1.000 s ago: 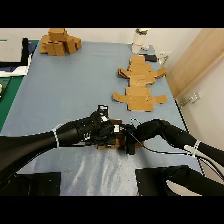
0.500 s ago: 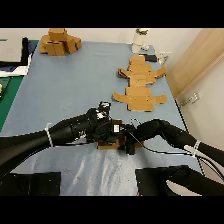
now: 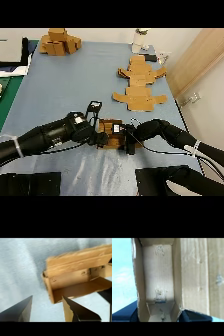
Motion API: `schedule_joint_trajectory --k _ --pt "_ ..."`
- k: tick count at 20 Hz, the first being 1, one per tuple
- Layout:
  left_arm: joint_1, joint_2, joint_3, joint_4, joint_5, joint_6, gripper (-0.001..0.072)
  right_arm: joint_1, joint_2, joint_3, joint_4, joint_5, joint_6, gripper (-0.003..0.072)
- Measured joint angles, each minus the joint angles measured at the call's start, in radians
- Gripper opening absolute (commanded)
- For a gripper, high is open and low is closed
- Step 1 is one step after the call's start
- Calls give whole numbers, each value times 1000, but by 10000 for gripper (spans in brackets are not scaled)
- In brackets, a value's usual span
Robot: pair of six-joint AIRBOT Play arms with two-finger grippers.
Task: Fold the box.
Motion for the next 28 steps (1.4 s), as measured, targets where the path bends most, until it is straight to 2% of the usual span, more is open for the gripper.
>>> schedule_joint_trajectory --k 1,2,4,6,8,11,12,13,14,17,20,24,28 --pt "8 37 -35 -1 13 10 96 0 0 0 0 0 0 536" --pt "17 72 -70 -1 26 32 13 0 0 0 0 0 0 535" --pt "37 156 -146 -25 69 156 12 0 0 0 0 0 0 536" --pt "68 232 -217 -124 111 401 12 0 0 0 0 0 0 536" --pt "125 281 -269 -299 118 739 13 0 0 0 0 0 0 536" --pt "274 303 -331 -593 101 1344 15 0 0 0 0 0 0 536" --pt "322 299 -343 -657 109 1519 114 0 0 0 0 0 0 536" --pt "369 291 -353 -713 129 1679 545 0 0 0 0 0 0 536" --pt "407 278 -360 -753 153 1802 689 0 0 0 0 0 0 535" --pt "496 206 -374 -840 228 2073 695 0 0 0 0 0 0 535" --pt "531 119 -380 -908 251 2308 695 0 0 0 0 0 0 535" --pt "544 29 -382 -1074 253 2603 696 0 0 0 0 0 0 536" --pt "518 -10 -382 -1167 245 2733 696 0 0 0 0 0 0 536"
